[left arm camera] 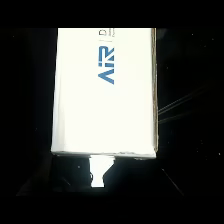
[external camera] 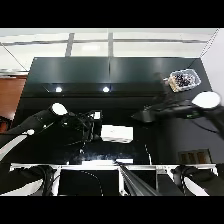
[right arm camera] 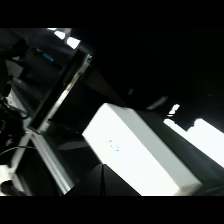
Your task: Fold the box and place the chain.
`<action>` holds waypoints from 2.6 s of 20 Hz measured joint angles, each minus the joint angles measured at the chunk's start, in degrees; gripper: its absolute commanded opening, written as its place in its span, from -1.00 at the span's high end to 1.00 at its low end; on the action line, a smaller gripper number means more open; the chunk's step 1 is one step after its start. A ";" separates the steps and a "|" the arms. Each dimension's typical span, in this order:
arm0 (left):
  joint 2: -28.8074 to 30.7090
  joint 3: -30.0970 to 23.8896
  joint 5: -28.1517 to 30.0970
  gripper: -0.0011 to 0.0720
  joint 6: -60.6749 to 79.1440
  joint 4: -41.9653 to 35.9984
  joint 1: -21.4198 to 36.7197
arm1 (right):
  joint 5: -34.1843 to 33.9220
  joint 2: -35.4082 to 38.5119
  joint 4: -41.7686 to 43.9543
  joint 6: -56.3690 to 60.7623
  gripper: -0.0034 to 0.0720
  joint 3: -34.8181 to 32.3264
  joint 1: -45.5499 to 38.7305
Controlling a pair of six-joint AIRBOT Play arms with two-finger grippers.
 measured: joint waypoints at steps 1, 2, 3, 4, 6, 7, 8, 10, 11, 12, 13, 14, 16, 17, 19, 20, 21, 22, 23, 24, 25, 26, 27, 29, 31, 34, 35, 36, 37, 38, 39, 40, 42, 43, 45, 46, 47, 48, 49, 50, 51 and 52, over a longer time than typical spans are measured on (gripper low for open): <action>1.01 0.61 -0.42 -0.98 -3.17 2.19 0.00 | 1.44 2.32 -2.12 1.05 0.88 0.42 -2.99; 2.10 1.29 -0.94 -0.98 -5.97 4.42 0.02 | 2.82 4.15 -4.07 1.57 0.88 0.63 -5.79; 3.41 2.03 -2.25 -0.98 -8.70 6.88 0.07 | 4.39 5.77 -6.10 2.21 0.88 0.85 -8.68; 4.74 2.69 -3.15 -0.98 -10.93 8.92 0.07 | 5.33 7.10 -8.00 2.56 0.88 0.98 -11.78; 7.65 3.69 -4.66 -0.98 -14.51 11.63 0.07 | 7.19 8.72 -11.30 2.99 0.88 1.16 -17.27; 8.98 4.02 -4.98 -0.98 -15.76 12.07 0.00 | 7.69 9.25 -12.37 3.19 0.88 1.20 -19.56; 9.88 4.26 -4.90 -0.97 -16.65 12.00 -0.17 | 7.98 9.57 -13.00 3.28 0.88 1.25 -21.16; 10.71 4.83 -3.10 -0.98 -17.99 11.45 -1.33 | 7.48 10.01 -13.22 3.04 0.88 1.27 -23.12; 10.58 5.22 -1.95 -0.98 -18.49 11.10 -2.34 | 7.08 10.14 -12.72 2.71 0.88 1.31 -23.67; 10.10 5.75 -1.11 -0.98 -18.86 10.34 -3.45 | 6.75 10.25 -12.39 2.45 0.88 1.31 -24.06; 9.31 6.45 -0.33 -0.98 -19.02 8.87 -4.76 | 6.38 10.32 -12.35 2.25 0.88 1.31 -24.37; 8.37 7.19 0.44 -0.98 -19.08 7.34 -6.03 | 6.21 10.36 -12.22 2.12 0.88 1.31 -24.59; 5.92 8.83 2.75 -0.98 -18.69 4.55 -8.63 | 5.92 10.43 -11.89 1.81 0.88 1.31 -24.87; 4.63 9.57 3.58 -0.98 -18.34 3.69 -9.73 | 5.81 10.45 -11.91 1.77 0.88 1.31 -24.96; 2.14 11.06 4.33 -0.97 -18.38 2.38 -11.61 | 5.77 10.47 -11.76 1.62 0.88 1.31 -25.05; 1.16 11.67 4.33 -0.98 -19.02 1.84 -12.24 | 5.77 10.47 -11.74 1.60 0.88 1.31 -25.11; 0.31 12.15 4.37 -0.98 -19.58 1.49 -12.72 | 5.79 10.47 -11.74 1.46 0.88 1.31 -25.11; -0.33 12.52 4.33 -0.98 -19.96 1.31 -13.05 | 5.79 10.47 -11.69 1.40 0.88 1.31 -25.11; -0.96 12.79 4.26 -0.98 -20.20 1.31 -13.29 | 5.79 10.47 -11.67 1.36 0.88 1.31 -25.16; -1.49 12.98 4.11 -0.98 -20.57 1.31 -13.49 | 5.77 10.47 -11.67 1.29 0.88 1.31 -25.16; -1.92 13.09 4.09 -0.98 -20.72 1.29 -13.57 | 5.77 10.47 -11.63 1.22 0.88 1.31 -25.16; -2.27 13.18 3.67 -0.97 -21.03 1.31 -13.66 | 5.77 10.47 -11.56 1.22 0.88 1.31 -25.16; -2.54 13.25 3.26 -0.98 -21.57 1.29 -13.75 | 5.77 10.47 -11.54 1.20 0.88 1.31 -25.16; -2.84 13.35 2.62 -0.98 -22.71 1.44 -13.84 | 5.79 10.47 -11.54 1.18 0.88 1.31 -25.16; -3.04 13.40 2.38 -0.98 -23.34 2.23 -13.90 | 5.79 10.47 -11.54 1.18 0.88 1.31 -25.16; -3.50 13.40 1.92 -0.98 -23.80 3.21 -13.90 | 5.81 10.47 -11.54 1.16 0.88 1.31 -25.16; -3.63 13.40 1.81 -0.98 -23.96 3.41 -13.90 | 5.81 10.47 -11.52 1.16 0.88 1.31 -25.16; -3.72 13.40 1.64 -0.98 -23.96 3.63 -13.90 | 5.79 10.47 -11.50 1.16 0.88 1.31 -25.16; -3.80 13.40 1.66 -0.98 -23.98 3.82 -13.90 | 5.79 10.47 -11.50 1.16 0.88 1.31 -25.16; -3.98 13.40 1.64 -0.98 -24.09 4.07 -13.94 | 5.79 10.47 -11.45 1.16 0.88 1.31 -25.16; -4.22 13.40 1.64 -0.98 -24.13 4.24 -14.03 | 5.77 10.47 -11.45 1.16 0.88 1.31 -25.16; -4.55 13.40 1.49 -0.98 -24.11 4.44 -14.23 | 5.75 10.47 -11.43 1.16 0.88 1.31 -25.16; -5.31 13.42 1.66 -0.98 -24.13 4.70 -14.84 | 5.66 10.47 -11.43 1.16 0.88 1.31 -25.16; -5.66 13.42 1.70 -0.98 -24.11 4.94 -15.19 | 5.62 10.47 -11.43 1.16 0.88 1.31 -25.16; -6.27 13.40 2.21 -0.98 -24.11 5.68 -16.15 | 5.62 10.47 -11.41 1.14 0.88 1.31 -25.16; -6.56 13.42 2.93 -0.98 -24.11 6.51 -16.74 | 5.60 10.47 -11.41 1.14 0.88 1.31 -25.16; -6.84 13.42 3.98 -0.98 -24.11 7.41 -17.33 | 5.57 10.47 -11.41 1.16 0.88 1.31 -25.16; -7.21 13.42 5.20 -0.98 -24.11 8.35 -18.03 | 5.57 10.47 -11.41 1.14 0.88 1.31 -25.16; -7.63 13.42 6.67 -0.98 -24.11 9.18 -18.64 | 5.55 10.47 -11.41 1.16 0.88 1.31 -25.16; -8.11 13.42 8.46 -0.97 -24.09 9.92 -19.26 | 5.55 10.47 -11.41 1.14 0.88 1.31 -25.16; -8.48 13.42 9.66 -0.84 -24.17 10.23 -19.74 | 5.53 10.47 -11.41 1.14 0.88 1.31 -25.16; -8.74 13.42 10.60 -0.39 -24.85 10.73 -20.06 | 5.53 10.47 -11.41 1.16 0.88 1.31 -25.16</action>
